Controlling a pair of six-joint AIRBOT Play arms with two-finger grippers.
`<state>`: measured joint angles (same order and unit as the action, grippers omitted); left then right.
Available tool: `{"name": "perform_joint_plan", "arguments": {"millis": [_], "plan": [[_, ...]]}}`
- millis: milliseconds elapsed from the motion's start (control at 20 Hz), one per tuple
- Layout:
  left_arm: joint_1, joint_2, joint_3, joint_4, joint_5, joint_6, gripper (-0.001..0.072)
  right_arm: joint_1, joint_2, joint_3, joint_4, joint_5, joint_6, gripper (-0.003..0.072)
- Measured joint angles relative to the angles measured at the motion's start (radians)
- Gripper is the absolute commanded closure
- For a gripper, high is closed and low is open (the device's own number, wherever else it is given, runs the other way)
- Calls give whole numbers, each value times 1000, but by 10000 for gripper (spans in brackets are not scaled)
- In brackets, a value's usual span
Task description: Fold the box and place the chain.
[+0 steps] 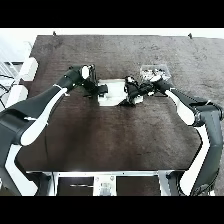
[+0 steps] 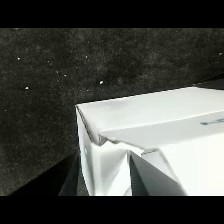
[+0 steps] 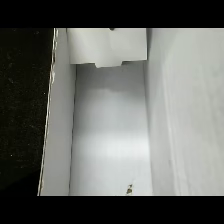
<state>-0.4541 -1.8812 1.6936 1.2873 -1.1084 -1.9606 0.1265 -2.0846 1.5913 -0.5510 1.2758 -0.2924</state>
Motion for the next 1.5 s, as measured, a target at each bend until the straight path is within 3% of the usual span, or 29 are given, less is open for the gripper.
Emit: {"name": "perform_joint_plan", "arguments": {"millis": [400,900,1000,1050,1150,1250,1350,1500], "plan": [[-34,-105,178,103,-157,-72,343,0,0,0,0,0,0,98],[-42,-146,222,165,-220,-99,363,0,0,0,0,0,0,98],[-44,-148,223,172,-224,-99,473,0,0,0,0,0,0,98],[-46,-148,224,176,-223,-99,473,0,0,0,0,0,0,98],[-49,-148,224,184,-224,-99,543,1,0,0,0,0,0,98],[-50,-148,224,188,-225,-98,544,2,0,0,1,0,0,98],[-50,-148,224,190,-225,-94,664,2,0,0,2,0,0,98],[-50,-148,224,201,-229,-85,663,2,0,0,5,3,1,98]]}}
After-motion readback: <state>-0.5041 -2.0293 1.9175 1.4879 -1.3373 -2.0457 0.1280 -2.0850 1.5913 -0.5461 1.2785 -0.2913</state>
